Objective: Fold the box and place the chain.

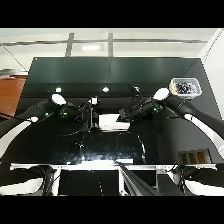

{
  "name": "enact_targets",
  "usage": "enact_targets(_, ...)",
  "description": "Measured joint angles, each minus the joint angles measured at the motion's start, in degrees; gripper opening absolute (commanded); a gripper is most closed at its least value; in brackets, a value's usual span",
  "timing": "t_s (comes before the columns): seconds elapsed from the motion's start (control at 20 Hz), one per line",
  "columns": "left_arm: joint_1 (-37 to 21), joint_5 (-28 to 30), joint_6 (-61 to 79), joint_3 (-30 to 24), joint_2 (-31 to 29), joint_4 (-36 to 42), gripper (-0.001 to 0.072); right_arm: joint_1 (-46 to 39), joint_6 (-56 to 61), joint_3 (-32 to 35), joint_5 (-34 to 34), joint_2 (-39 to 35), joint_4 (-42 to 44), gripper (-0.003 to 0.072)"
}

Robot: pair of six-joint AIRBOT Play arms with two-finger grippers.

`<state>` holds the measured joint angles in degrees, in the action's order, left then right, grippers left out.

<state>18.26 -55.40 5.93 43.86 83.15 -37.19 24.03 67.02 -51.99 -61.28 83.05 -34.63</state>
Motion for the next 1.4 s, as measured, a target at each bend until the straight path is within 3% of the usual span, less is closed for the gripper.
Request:
enact_targets(0.35, 0.0, -0.02, -0.42, 0.0, 0.0, 0.2, 0.0488, -0.5, -0.98, -0.15, 0.02, -0.7, 0.22, 0.0029)
enact_targets(0.55, 0.0, -0.04, -0.55, 0.0, 0.0, 0.22, 0.0518, -3.63, -3.19, -0.83, -4.57, -4.85, 4.31, 0.0029)
enact_targets(0.6, 0.0, -0.07, -0.83, 0.07, 0.0, 0.2, 0.0548, -4.9, -3.43, -0.96, -5.57, -6.34, 4.85, 0.0029)
enact_targets(0.65, 0.0, -0.07, -1.36, 0.17, -0.02, 0.13, 0.0656, -6.38, -3.65, -1.03, -6.08, -8.0, 5.4, 0.0028)
enact_targets(0.7, 0.0, 0.42, -2.45, 0.26, -0.11, -0.46, 0.0718, -7.89, -3.82, -1.07, -7.23, -9.64, 5.31, 0.0028)
enact_targets(0.8, -0.11, 0.74, -5.01, 0.66, -1.09, -1.16, 0.0718, -11.23, -3.82, -1.11, -9.07, -13.16, 4.92, 0.0029)
enact_targets(1.1, -0.11, -3.91, -15.1, 1.2, -9.68, -8.98, 0.0718, -20.28, -2.93, -1.16, -13.73, -22.1, -0.44, 0.0029)
enact_targets(1.4, 1.01, -5.75, -17.9, 1.25, -20.76, -12.48, 0.0718, -24.9, -2.75, -1.16, -15.78, -24.9, -3.04, 0.0029)
